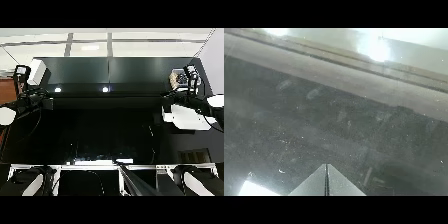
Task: Fold the box and place the chain.
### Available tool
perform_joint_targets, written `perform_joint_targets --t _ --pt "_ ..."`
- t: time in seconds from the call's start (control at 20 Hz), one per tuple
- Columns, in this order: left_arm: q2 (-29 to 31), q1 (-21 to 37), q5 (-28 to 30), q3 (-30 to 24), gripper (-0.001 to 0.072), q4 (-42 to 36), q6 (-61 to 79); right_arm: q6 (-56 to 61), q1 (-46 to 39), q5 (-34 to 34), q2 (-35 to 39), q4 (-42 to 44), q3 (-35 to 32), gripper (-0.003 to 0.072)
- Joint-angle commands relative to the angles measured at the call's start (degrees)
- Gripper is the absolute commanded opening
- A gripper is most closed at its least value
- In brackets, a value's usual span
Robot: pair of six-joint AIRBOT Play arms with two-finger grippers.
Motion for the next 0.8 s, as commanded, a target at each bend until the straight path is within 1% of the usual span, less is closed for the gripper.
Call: perform_joint_targets --t 0.0,0.45,0.55,0.7,0.75 --pt "0.04 -0.02 0.02 -0.02 0.0028 0.02 0.00 0.00 0.09 -0.02 0.04 -0.04 -0.04 0.0014" --pt "0.04 -0.02 0.09 -0.02 0.0028 0.02 0.00 0.00 0.09 -0.04 0.04 -0.04 -0.04 0.0014" --pt "0.04 -0.04 0.07 -0.02 0.0028 -1.09 0.00 0.00 0.11 -0.09 0.04 0.11 -0.04 0.0014" --pt "-0.11 -0.02 0.11 -0.04 0.0028 -1.95 0.00 0.00 0.11 -0.17 0.04 1.09 -0.04 0.0014" --pt "-0.48 -0.02 0.15 -0.04 0.0028 -2.45 0.00 0.00 0.11 -0.26 0.04 2.62 -0.04 0.0014"
